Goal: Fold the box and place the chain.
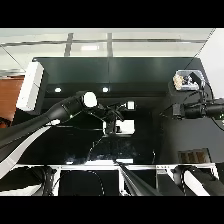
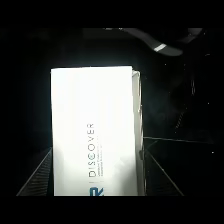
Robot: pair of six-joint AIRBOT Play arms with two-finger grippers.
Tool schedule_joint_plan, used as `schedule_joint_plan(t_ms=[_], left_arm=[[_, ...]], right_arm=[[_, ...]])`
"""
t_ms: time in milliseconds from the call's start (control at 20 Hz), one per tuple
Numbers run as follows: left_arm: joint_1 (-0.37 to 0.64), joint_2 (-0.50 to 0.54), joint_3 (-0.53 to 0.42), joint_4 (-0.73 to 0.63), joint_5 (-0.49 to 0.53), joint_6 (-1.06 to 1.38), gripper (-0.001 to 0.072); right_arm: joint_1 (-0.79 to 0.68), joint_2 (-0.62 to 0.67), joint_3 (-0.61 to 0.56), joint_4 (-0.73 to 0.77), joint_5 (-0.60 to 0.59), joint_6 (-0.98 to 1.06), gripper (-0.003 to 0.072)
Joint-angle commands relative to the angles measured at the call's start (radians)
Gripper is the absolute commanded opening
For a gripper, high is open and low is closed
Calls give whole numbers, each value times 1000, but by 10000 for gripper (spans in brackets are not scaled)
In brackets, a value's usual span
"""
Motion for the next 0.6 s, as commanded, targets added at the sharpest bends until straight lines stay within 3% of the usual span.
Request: schedule_joint_plan(t_ms=[0,550], left_arm=[[-16,0,2,39,3,-14,717],[-22,0,2,49,-2,-20,716]], right_arm=[[0,0,1,0,0,0,13],[0,0,1,0,0,3,14]])
